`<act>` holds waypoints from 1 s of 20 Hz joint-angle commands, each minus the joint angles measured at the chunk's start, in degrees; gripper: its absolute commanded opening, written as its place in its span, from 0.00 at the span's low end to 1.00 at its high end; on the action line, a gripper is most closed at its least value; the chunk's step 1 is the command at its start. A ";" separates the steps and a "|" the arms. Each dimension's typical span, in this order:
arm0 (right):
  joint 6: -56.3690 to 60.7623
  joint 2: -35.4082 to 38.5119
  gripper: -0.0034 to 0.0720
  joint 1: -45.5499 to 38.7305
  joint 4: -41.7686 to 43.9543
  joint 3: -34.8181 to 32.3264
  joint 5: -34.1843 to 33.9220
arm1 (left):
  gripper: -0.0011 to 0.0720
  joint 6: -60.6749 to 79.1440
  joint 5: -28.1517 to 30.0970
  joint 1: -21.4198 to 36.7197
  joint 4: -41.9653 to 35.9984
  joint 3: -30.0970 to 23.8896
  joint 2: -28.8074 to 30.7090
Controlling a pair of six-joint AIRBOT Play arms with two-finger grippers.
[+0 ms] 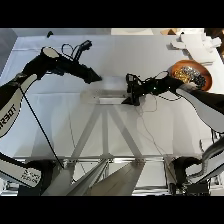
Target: Fold the box and place the chain.
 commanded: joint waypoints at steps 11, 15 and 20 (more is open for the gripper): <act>-0.09 -0.02 0.65 0.04 -0.13 0.04 0.15 | 0.02 -1.62 -2.49 -0.66 0.83 0.00 -6.51; -0.09 -0.02 0.65 0.04 -0.13 0.04 0.13 | 0.02 -1.44 -8.28 3.10 -3.04 0.00 -3.76; -0.09 -0.02 0.65 0.04 -0.13 0.04 0.15 | 0.03 2.80 -9.66 6.32 0.28 0.00 3.48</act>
